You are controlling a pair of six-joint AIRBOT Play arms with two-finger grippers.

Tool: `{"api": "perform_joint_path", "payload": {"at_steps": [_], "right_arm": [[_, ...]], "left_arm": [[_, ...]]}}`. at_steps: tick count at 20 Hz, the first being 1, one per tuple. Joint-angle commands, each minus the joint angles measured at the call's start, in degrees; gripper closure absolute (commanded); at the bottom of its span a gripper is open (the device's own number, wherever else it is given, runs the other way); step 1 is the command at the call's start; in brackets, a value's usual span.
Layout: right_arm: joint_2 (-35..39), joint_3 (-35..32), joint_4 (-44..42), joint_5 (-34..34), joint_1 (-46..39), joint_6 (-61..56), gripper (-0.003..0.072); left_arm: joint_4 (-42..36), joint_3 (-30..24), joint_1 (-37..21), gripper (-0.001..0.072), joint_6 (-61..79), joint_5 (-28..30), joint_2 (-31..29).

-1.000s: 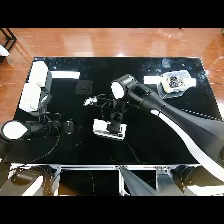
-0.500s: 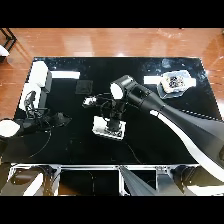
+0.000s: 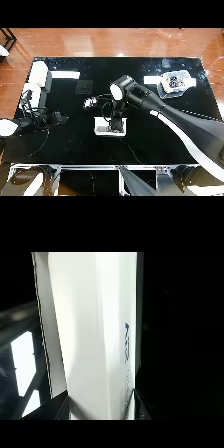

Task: Fold the box and place the chain.

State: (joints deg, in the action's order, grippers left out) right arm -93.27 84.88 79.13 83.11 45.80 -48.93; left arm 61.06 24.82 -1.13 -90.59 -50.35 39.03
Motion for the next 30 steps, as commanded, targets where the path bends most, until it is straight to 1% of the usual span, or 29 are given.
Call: {"api": "perform_joint_path", "payload": {"at_steps": [1, 3, 4, 5, 6, 8, 11, 13, 15, 17, 21, 22, 25, 28, 30], "right_arm": [[-0.04, -0.02, 2.08, -1.36, 0.02, 4.00, 0.0258], [-0.04, -0.02, 1.27, -1.20, 0.02, 4.09, 0.0256], [-0.02, -0.02, 1.25, -1.01, 0.02, 3.17, 0.0168], [0.02, -0.02, 0.79, -1.03, 0.02, 0.72, -0.0018], [0.22, 0.00, 0.59, -0.57, 0.02, -0.76, -0.0014], [1.75, 0.15, 0.22, 2.40, 0.02, -2.91, -0.0013], [6.78, 0.17, 0.22, 5.33, 0.02, -8.39, -0.0012], [9.88, 0.17, 0.17, 5.62, 0.00, -9.44, -0.0012], [11.04, 0.17, 0.17, 5.11, -0.04, -9.40, -0.0012], [11.04, 0.17, 0.20, 3.56, -0.52, -9.38, -0.0012], [10.71, 0.15, 0.31, -2.69, -2.95, -9.29, -0.0012], [10.10, 0.13, 0.35, -2.97, -3.63, -9.18, -0.0012], [6.82, 0.09, 0.04, -1.09, -4.17, -8.72, -0.0012], [4.13, 0.02, -5.62, 2.43, -4.15, -5.07, -0.0011], [3.69, 0.00, -6.03, 2.73, -4.15, -4.02, -0.0011]], "left_arm": [[0.00, -0.02, -0.09, 0.0080, 0.20, 0.66, -0.04], [0.00, -0.02, -0.09, 0.0080, 0.24, 0.66, -0.04], [0.00, -0.02, -0.09, 0.0080, 0.24, 0.63, -0.04], [0.02, -0.02, -0.09, 0.0080, 0.24, 0.61, -0.04], [0.00, -0.02, -0.09, 0.0080, 0.24, 0.61, -0.04], [0.00, -0.02, -0.09, 0.0080, 0.24, 0.52, -0.04], [0.00, -0.02, -0.09, 0.0080, 0.24, 0.26, -0.04], [-0.02, -0.02, -0.09, 0.0080, 0.22, 0.17, -0.04], [-0.09, -0.02, -0.09, 0.0080, 0.22, 0.13, -0.04], [-0.39, -0.02, -0.09, 0.0080, 0.20, -0.02, -0.04], [-0.44, -0.02, -0.09, 0.0080, 0.22, -1.36, -0.04], [-0.44, -0.02, -0.09, 0.0080, 0.22, -1.60, -0.04], [-0.42, -0.02, -0.09, 0.0080, 0.26, -2.75, -0.04], [-0.42, -0.02, -0.09, 0.0080, 0.26, -2.86, -0.04], [-0.42, -0.02, -0.09, 0.0080, 0.26, -2.86, -0.04]]}}
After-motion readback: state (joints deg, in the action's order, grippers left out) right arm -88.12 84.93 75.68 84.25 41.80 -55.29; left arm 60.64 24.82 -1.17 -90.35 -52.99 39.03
